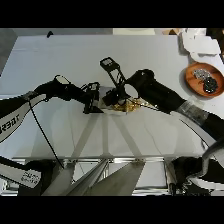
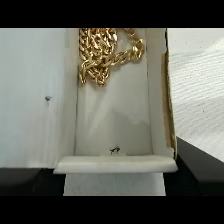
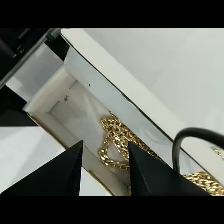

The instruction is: Fold the box and place the chain.

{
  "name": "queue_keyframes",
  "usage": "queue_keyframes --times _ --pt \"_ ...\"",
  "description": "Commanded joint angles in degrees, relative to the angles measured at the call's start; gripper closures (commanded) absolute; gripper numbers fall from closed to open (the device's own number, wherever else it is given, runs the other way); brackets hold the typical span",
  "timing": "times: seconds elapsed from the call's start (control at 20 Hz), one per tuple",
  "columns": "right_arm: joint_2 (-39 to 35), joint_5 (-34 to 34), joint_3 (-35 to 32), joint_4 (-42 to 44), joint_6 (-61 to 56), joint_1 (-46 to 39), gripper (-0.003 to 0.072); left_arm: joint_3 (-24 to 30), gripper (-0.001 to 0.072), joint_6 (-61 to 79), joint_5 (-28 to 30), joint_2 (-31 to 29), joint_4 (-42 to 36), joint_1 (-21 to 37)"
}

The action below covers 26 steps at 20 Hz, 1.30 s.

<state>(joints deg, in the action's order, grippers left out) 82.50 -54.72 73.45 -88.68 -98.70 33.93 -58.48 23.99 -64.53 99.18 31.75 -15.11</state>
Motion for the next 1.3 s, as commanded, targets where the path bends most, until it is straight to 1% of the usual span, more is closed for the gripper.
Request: queue_keyframes --times 0.0,0.2,0.35,0.45,0.5,0.55,0.6,0.65,0.75,0.85,0.9,1.0,1.05,1.15,1.25 --pt "-2.84 -3.13 -0.02 0.20 7.17 -0.50 0.0372 0.02 0.0432 0.02 0.02 0.02 0.00 0.00" --pt "-9.29 -6.67 -0.02 0.66 16.96 -2.16 0.0372 0.02 0.0432 0.02 0.02 0.02 0.00 0.00" --pt "-13.07 -10.05 -0.02 0.66 24.63 -6.91 0.0370 0.02 0.0432 0.02 0.02 0.02 0.00 0.00" --pt "-13.51 -14.53 -0.26 0.90 31.89 -10.69 0.0362 0.02 0.0432 0.02 0.02 0.02 0.00 0.00" --pt "-13.51 -16.13 -1.18 2.16 35.87 -12.70 0.0321 0.02 0.0432 0.02 0.02 0.02 0.00 0.02" --pt "-13.49 -16.87 -2.60 4.81 40.70 -14.69 0.0253 0.02 0.0432 0.02 0.02 0.02 0.00 0.00" --pt "-13.49 -16.83 -4.42 8.13 45.62 -16.55 0.0209 0.02 0.0432 0.02 0.02 0.02 0.00 0.00" --pt "-13.44 -16.61 -6.64 11.54 51.89 -18.38 0.0205 0.02 0.0432 0.02 0.02 0.02 0.00 0.00" --pt "-13.03 -15.45 -10.73 15.47 63.82 -20.81 0.0205 0.02 0.0432 0.02 0.00 0.02 0.00 0.00" --pt "-12.94 -10.97 -14.56 17.81 72.63 -23.10 0.0195 0.02 0.0432 0.02 0.02 0.02 0.00 0.00" --pt "-12.66 -8.41 -16.00 19.50 76.56 -24.41 0.0115 0.02 0.0432 0.02 0.02 0.02 0.00 0.00" --pt "-10.23 -6.36 -16.72 24.09 84.48 -27.26 0.0047 0.02 0.0432 0.02 0.02 0.02 0.00 0.00" --pt "-8.46 -5.77 -16.72 25.86 87.84 -28.28 0.0039 0.02 0.0432 0.02 0.02 0.02 0.00 0.00" --pt "-4.98 -5.40 -16.72 26.64 95.08 -28.57 0.0039 0.02 0.0432 0.02 0.02 0.02 0.00 0.00" --pt "-1.51 -4.11 -16.72 27.80 100.59 -28.52 -0.0008 0.02 0.0432 0.02 0.02 0.02 0.00 0.00"
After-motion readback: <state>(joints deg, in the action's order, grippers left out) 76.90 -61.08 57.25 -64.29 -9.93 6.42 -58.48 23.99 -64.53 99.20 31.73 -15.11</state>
